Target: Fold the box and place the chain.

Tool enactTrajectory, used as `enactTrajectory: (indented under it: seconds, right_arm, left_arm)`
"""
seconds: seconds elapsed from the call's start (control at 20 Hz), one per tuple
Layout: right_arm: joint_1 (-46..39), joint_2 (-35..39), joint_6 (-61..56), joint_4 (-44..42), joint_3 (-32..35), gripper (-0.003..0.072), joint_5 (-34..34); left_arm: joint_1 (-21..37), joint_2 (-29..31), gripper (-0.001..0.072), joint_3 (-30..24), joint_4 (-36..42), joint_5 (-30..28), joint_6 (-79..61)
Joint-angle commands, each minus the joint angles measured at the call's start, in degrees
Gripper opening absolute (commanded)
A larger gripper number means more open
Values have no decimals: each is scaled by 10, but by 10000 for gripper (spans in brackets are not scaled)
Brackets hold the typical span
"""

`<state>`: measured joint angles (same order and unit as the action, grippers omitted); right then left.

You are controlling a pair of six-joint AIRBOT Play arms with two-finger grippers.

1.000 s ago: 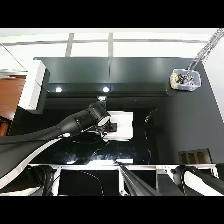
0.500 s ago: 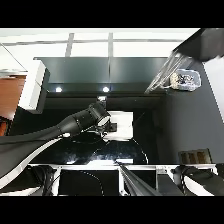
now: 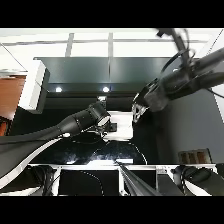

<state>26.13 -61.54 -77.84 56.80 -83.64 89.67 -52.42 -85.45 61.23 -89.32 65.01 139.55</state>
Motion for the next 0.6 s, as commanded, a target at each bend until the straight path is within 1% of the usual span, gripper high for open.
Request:
enactTrajectory:
  seconds: [0.0,0.3,0.55]
  right_arm:
    - [15,7,3,7,21,43,-1]
    - [8,50,3,9,21,43,34]
    - [8,74,-4,47,21,43,50]
  left_arm:
    - [0,0,28,0,0,0,0]
    - [0,0,29,0,0,0,0]
    - [0,0,28,0,0,0,0]
